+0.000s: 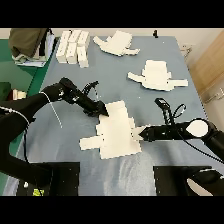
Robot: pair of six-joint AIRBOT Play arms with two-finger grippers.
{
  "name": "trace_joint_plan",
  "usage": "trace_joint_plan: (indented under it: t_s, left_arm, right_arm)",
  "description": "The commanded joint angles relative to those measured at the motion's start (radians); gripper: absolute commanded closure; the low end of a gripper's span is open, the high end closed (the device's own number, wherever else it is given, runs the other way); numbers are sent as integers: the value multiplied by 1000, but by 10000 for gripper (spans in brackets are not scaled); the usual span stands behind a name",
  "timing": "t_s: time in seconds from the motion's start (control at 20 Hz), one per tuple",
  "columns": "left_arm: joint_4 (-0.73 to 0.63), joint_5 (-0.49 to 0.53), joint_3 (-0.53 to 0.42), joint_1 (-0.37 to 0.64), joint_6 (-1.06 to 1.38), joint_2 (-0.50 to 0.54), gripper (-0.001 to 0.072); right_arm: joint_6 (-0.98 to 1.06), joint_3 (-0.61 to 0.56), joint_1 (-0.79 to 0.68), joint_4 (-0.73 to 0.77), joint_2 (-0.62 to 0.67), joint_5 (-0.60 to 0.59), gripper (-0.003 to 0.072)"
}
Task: Fold the box.
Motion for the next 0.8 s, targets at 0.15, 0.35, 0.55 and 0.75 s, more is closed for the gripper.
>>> trace_joint_plan:
  t_s: [0.15,0.35,0.55,0.75]
  left_arm:
    - [-14,-100,8,-3,142,-8,377]
    - [-25,-162,8,-4,200,-8,376]
    - [-40,-162,8,-4,200,-8,377]
    - [-53,-161,8,-4,200,-13,595]
  right_arm:
    - [0,0,8,2,-2,-16,683]
    - [-1,0,8,-9,-2,-21,683]
    - [0,0,8,-16,-2,-22,683]
    - [-2,0,8,-17,-2,-25,683]
